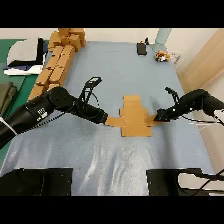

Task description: Fold the box.

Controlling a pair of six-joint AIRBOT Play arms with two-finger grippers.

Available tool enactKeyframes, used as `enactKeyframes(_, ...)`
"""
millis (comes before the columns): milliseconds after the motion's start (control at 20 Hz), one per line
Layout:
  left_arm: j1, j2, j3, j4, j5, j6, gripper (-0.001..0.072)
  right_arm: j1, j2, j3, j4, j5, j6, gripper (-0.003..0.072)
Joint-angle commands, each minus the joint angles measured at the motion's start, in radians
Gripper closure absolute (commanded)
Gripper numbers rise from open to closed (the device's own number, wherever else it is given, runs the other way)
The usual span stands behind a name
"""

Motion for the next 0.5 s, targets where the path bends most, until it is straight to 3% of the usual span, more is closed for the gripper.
enactKeyframes(0,0.017,0.0,0.024,-0.027,-0.002,-0.006,0.005,0.087,-0.005,0.0,0.087,-0.004,-0.012,0.0683)
enactKeyframes(200,0.126,0.0,0.041,-0.032,-0.087,-0.026,0.005,0.22,0.049,-0.066,0.249,0.074,-0.073,0.0683)
enactKeyframes(450,0.257,0.0,0.04,-0.024,-0.141,0.066,0.005,0.396,0.281,-0.328,0.294,0.28,-0.017,0.0683)
